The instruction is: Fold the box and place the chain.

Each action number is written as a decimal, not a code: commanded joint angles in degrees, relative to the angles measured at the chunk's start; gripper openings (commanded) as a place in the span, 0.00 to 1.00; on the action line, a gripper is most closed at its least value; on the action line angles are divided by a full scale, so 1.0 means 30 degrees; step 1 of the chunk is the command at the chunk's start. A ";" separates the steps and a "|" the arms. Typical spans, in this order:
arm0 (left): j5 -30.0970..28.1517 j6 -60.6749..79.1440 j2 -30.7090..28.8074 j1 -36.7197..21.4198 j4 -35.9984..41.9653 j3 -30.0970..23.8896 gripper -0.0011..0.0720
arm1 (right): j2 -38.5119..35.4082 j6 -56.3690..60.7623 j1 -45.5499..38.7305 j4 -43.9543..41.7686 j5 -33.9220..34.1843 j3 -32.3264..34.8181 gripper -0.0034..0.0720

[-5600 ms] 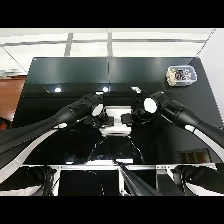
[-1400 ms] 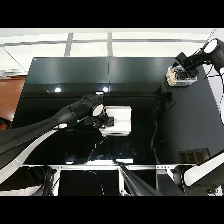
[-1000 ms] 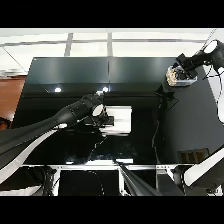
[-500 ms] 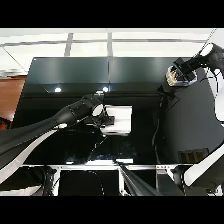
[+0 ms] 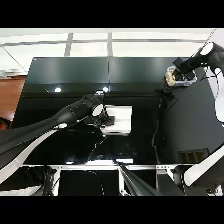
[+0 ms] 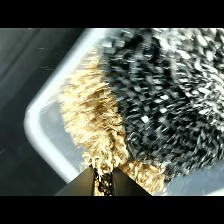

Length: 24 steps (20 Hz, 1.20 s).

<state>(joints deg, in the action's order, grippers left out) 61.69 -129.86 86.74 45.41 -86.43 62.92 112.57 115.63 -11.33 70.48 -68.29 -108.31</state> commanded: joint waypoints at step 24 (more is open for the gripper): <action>-0.0044 0.0007 0.0000 -0.0015 0.0036 0.0015 0.05 | -1.7282 -1.2145 0.0940 -0.9129 -0.5508 0.0772 0.05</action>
<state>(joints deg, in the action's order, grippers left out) 61.60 -129.86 86.74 45.41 -86.30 62.92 63.40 80.38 -11.60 45.91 -83.77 -106.19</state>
